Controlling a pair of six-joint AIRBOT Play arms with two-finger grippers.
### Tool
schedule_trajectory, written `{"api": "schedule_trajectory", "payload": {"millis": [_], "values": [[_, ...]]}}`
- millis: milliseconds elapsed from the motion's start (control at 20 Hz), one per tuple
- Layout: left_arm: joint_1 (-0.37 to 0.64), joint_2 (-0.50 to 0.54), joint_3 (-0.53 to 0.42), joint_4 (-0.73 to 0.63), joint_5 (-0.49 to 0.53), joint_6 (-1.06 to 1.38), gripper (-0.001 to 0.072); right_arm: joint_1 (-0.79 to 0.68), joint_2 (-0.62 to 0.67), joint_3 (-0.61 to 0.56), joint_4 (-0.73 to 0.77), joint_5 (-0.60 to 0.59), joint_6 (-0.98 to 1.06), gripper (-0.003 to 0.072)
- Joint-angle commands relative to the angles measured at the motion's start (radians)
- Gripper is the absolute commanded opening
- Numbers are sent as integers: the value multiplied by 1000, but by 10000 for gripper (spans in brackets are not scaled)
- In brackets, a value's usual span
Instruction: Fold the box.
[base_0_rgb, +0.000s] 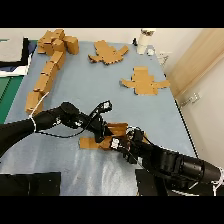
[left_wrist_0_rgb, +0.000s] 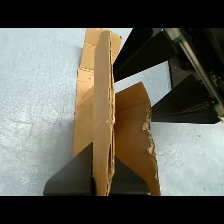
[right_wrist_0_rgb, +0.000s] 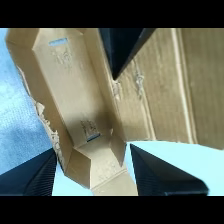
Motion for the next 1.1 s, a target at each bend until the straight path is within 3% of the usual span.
{"api": "schedule_trajectory", "payload": {"millis": [0,150,300,400,700,1050], "values": [[0,0,0,0,0,0,13,-2,1,0,-7,-4,16,709],[0,0,0,0,0,0,12,-40,1,0,30,8,8,709],[0,0,0,0,0,0,13,-149,1,0,163,90,-204,709],[0,0,0,0,0,0,13,-263,0,0,323,146,-422,709],[0,0,0,0,0,0,13,-560,-65,0,834,142,-1047,709],[0,0,0,0,0,0,12,-615,-215,13,949,140,-1213,708]]}}
